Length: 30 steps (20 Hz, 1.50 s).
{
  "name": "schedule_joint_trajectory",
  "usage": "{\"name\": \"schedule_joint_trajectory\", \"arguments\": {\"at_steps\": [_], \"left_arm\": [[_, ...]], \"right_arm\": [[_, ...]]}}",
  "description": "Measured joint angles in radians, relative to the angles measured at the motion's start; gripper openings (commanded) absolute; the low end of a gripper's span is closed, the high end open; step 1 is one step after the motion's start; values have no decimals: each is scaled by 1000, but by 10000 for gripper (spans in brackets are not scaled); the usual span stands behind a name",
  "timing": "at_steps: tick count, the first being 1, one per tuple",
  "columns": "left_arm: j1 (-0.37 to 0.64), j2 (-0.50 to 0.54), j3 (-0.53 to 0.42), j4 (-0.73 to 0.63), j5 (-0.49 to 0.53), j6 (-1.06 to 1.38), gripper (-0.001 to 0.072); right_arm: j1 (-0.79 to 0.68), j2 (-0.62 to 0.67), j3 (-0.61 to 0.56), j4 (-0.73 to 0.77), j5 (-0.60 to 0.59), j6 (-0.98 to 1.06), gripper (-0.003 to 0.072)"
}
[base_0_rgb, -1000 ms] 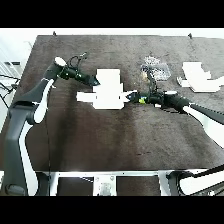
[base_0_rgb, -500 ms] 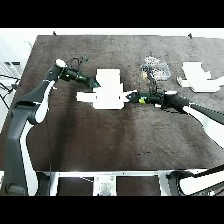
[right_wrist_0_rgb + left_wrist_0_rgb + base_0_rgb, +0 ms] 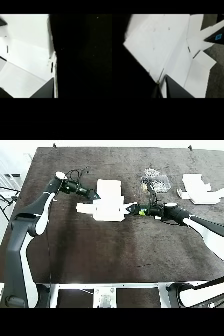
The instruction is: Fold the box and place the chain.
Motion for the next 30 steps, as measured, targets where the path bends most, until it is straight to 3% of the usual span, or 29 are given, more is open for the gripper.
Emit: {"name": "schedule_joint_trajectory", "arguments": {"at_steps": [1,3,4,10,17,23,30], "left_arm": [[0,0,0,-3,-1,8,20],[0,0,0,-8,-7,33,20],[-1,-1,0,-7,-5,48,19],[2,0,-4,-17,-42,261,13],[55,10,-107,-143,-109,605,13],[60,39,-151,-187,-113,799,13],[43,151,-364,-203,14,1024,14]], "right_arm": [[0,0,0,0,0,0,14],[0,0,0,0,3,0,188],[0,0,0,-1,11,0,200],[-57,17,0,0,82,0,201],[-241,77,-1,10,258,0,200],[-298,89,-1,21,338,0,201],[-306,90,-2,23,354,0,201]]}}
